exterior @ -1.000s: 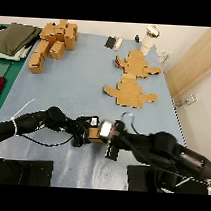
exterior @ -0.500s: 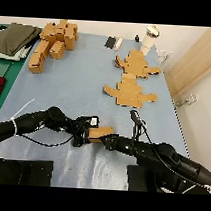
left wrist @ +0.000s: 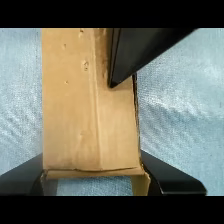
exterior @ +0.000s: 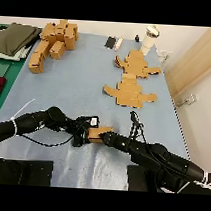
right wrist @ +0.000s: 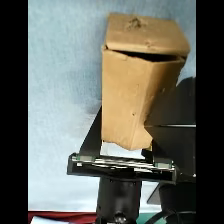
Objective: Fold the box.
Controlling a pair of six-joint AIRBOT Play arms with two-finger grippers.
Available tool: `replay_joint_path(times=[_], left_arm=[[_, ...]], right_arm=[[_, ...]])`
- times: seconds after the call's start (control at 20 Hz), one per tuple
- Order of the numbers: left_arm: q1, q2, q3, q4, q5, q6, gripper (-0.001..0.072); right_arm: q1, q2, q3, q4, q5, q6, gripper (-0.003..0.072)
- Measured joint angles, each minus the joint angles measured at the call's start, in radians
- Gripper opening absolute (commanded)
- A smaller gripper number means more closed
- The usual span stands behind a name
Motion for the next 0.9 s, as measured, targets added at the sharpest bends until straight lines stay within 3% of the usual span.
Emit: replay_joint_path(times=[0.7,0.9], left_arm=[[0.000,0.000,0.000,0.000,0.000,0.000,0.0607],[0.000,0.000,0.000,0.000,0.000,0.000,0.0607]], right_arm=[[0.000,-0.044,0.010,-0.053,-0.050,0.006,0.0001],[-0.006,-0.006,0.075,-0.135,-0.132,0.006,0.0001]])
